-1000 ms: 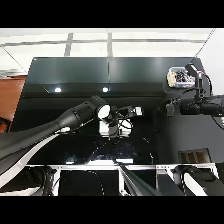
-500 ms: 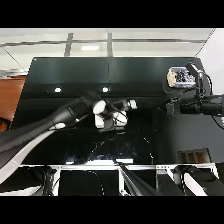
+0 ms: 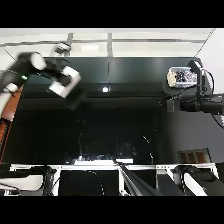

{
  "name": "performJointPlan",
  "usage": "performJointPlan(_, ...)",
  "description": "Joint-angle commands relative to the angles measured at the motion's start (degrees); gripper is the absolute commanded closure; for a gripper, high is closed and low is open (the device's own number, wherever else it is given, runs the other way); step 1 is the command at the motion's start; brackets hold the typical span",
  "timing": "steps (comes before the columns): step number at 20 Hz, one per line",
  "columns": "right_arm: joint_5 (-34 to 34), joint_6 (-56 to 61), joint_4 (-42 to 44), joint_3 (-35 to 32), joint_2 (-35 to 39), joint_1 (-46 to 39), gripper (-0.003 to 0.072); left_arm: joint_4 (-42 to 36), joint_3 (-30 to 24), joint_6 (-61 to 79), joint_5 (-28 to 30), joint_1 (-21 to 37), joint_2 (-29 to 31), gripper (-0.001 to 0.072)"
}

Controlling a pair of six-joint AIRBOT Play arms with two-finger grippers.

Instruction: Fold the box and place the chain.

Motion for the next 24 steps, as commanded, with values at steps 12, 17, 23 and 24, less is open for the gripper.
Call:
performJointPlan(12, -8.24, 0.00, 0.00, 0.00, 0.02, 0.00, 0.0672, -0.74, 39.56, -9.27, -9.60, 20.20, -31.76, -0.0007)
performJointPlan(17, -8.33, -0.02, 0.00, 0.00, 0.02, 0.02, 0.0672, 0.70, 40.02, -11.89, -9.88, 19.30, -20.41, 0.0001)
performJointPlan(23, -17.16, -0.66, -3.67, -2.43, -0.11, 0.00, 0.0672, -15.21, 29.38, -16.52, -24.85, 17.14, -1.90, 0.0683)
performJointPlan(24, -19.21, -0.66, -5.53, -3.69, -0.11, 0.00, 0.0672, -19.69, 24.35, -15.43, -25.73, 15.87, 1.75, 0.0683)
